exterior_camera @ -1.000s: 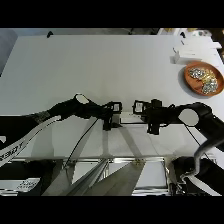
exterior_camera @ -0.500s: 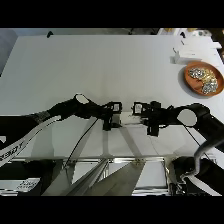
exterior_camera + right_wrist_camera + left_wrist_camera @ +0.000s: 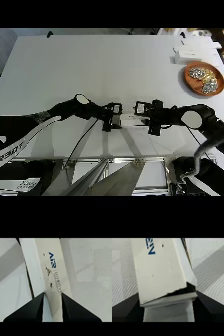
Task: Fold the box and place the chain.
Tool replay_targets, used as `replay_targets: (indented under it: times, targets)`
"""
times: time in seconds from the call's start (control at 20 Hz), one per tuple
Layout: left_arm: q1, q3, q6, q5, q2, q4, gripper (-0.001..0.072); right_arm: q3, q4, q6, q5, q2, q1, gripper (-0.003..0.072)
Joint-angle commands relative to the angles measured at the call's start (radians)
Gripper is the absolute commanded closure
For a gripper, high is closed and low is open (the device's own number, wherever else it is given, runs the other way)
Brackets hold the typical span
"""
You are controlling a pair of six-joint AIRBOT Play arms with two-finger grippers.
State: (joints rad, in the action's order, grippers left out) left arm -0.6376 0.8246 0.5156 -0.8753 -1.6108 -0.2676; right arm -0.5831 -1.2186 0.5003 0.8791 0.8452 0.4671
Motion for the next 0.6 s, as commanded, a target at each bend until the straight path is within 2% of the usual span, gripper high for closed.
replay_targets:
  times: [0.0,0.05,0.1,0.2,0.3,0.55]
  targets:
    - [0.000,0.000,-0.003,0.010,0.001,0.006,0.0525,0.000,0.024,-0.003,0.037,-0.008,0.000,0.0447]
    - [0.000,0.000,-0.003,0.010,0.001,0.006,0.0525,0.000,0.023,-0.004,0.037,-0.006,0.000,0.0454]
    - [0.000,0.000,-0.003,0.010,0.001,0.006,0.0525,0.000,0.022,-0.009,0.037,-0.002,0.000,0.0497]
    - [0.000,0.000,-0.003,0.010,0.001,0.006,0.0525,0.000,0.018,-0.012,0.038,0.012,0.000,0.0534]
    - [0.000,0.000,-0.003,0.010,0.001,0.006,0.0525,0.000,0.007,-0.019,0.035,0.028,0.000,0.0636]
    - [0.000,0.000,-0.003,0.010,0.001,0.006,0.0525,0.000,0.003,-0.009,0.003,0.034,0.000,0.0645]
